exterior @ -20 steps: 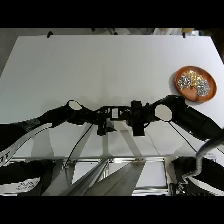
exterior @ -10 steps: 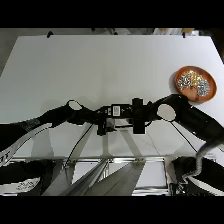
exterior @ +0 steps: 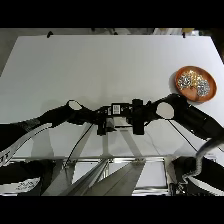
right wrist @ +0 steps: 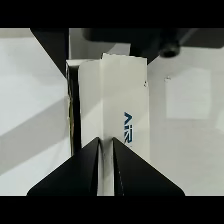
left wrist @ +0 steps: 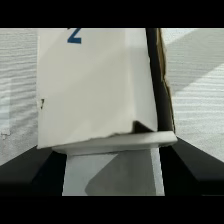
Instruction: Fold the box and place the chain.
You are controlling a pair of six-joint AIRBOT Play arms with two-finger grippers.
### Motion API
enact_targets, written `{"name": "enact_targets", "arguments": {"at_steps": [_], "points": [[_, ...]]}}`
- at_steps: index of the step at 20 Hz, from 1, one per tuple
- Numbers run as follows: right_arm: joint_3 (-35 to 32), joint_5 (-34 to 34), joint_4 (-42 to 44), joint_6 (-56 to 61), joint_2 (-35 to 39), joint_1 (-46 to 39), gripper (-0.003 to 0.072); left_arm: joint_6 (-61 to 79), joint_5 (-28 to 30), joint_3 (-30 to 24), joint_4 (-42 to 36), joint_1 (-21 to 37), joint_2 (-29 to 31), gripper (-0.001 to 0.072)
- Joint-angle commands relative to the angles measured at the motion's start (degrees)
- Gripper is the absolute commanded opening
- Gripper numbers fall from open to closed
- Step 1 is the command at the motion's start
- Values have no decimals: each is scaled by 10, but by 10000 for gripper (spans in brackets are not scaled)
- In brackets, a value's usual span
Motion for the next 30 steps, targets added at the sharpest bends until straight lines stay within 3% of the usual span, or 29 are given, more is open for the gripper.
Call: {"name": "enact_targets", "arguments": {"at_steps": [1, 9, 10, 18, 19, 21, 24, 30], "points": [[-4, -2, 15, 0, -2, 0, 79, 0, 0, 0, 0, 0, 0, 331], [-21, 14, 35, -2, 1, 0, 142, 0, 0, 0, 0, 0, 0, 331], [-21, 20, 38, -2, 4, 0, 194, 0, 0, 0, 0, 0, 0, 331], [-21, 39, 58, -2, 26, 0, 198, 0, 0, 0, 0, 0, 0, 331], [-21, 38, 59, -1, 26, 0, 192, 0, 0, 0, 0, 0, 0, 331], [-21, 30, 61, 1, 26, -5, 15, 0, 0, 0, 0, 0, 0, 331], [-21, 1, 102, 24, 17, -42, 12, 0, 0, 0, 0, 0, 0, 331], [-38, 33, 105, 24, 2, -44, 12, 0, 0, 0, 0, 0, 0, 331]]}}
